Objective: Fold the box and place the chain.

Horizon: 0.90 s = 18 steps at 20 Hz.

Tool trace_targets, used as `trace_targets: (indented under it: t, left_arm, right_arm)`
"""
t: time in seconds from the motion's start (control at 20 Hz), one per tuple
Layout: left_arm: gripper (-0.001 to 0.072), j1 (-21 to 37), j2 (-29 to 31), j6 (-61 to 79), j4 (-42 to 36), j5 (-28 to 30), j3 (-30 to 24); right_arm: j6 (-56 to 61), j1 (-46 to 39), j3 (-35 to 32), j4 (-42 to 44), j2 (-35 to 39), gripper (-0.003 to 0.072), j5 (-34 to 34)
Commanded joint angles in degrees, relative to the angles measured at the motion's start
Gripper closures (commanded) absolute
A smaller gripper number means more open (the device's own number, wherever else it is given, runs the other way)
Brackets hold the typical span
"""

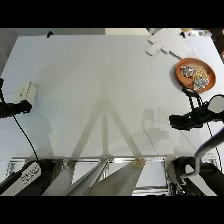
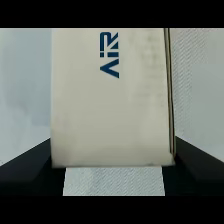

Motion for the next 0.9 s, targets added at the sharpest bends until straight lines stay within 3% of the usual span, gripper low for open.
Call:
trace_targets:
  t: [0.0,0.15,0.25,0.45,0.65,0.85]
  left_arm:
    - [0.0652,0.09,-1.44,-0.2,3.56,-4.55,-0.2]
    - [0.0326,0.07,-1.42,-0.2,4.87,-8.26,-0.17]
    - [0.0287,0.09,-1.29,-0.22,4.92,-9.75,-0.17]
    - [0.0011,0.11,1.29,-4.15,8.24,-10.93,-0.15]
    - [0.0012,0.07,7.08,-5.29,17.9,-10.75,-0.15]
    - [0.0018,-2.14,14.32,-5.31,18.36,-10.25,-0.13]
  right_arm:
    - [0.0,-0.04,0.0,0.02,-0.02,0.0677,0.0]
    - [0.0,-0.04,0.0,0.02,-0.02,0.0677,0.02]
    - [0.0,-0.04,0.0,0.02,-0.02,0.0677,0.0]
    - [0.0,-0.04,0.0,0.02,-0.02,0.0677,0.0]
    - [0.0,-0.04,0.0,0.02,0.02,0.0677,0.02]
    - [0.0,-0.04,0.0,0.02,0.02,0.0677,0.0]
